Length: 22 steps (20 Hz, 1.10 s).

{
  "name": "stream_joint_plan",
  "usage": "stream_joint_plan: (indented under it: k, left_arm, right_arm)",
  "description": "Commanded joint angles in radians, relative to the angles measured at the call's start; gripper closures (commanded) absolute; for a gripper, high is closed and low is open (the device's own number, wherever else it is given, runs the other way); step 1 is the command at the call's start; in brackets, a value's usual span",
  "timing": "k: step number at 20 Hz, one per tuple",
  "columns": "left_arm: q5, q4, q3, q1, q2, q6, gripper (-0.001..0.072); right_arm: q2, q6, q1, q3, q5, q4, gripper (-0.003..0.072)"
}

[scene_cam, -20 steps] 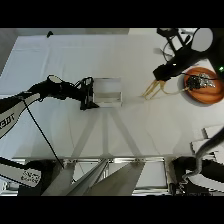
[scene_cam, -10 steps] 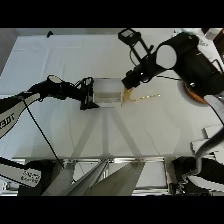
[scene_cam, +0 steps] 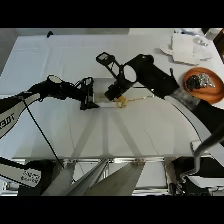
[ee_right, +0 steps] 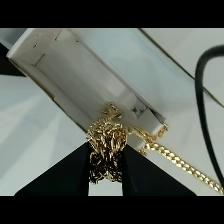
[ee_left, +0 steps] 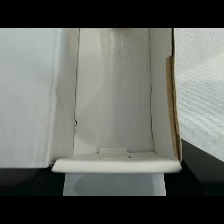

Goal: Fold the box and place the chain.

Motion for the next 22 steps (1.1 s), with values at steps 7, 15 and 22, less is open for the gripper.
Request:
stream_joint_plan:
  k: [7,15,22]
  left_arm:
    - [0.000,0.000,0.000,0.000,0.000,0.000,0.0316]
    - [0.000,0.000,0.001,0.000,0.000,0.000,0.0316]
    - [0.000,0.000,0.001,0.000,0.000,0.000,0.0316]
  right_arm:
    - [-0.142,0.000,0.014,0.000,-0.103,0.000,0.0674]
    - [-0.089,-0.043,0.002,0.001,-0.015,0.002,0.0485]
    - [0.079,-0.142,-0.047,0.001,0.007,0.013,0.0210]
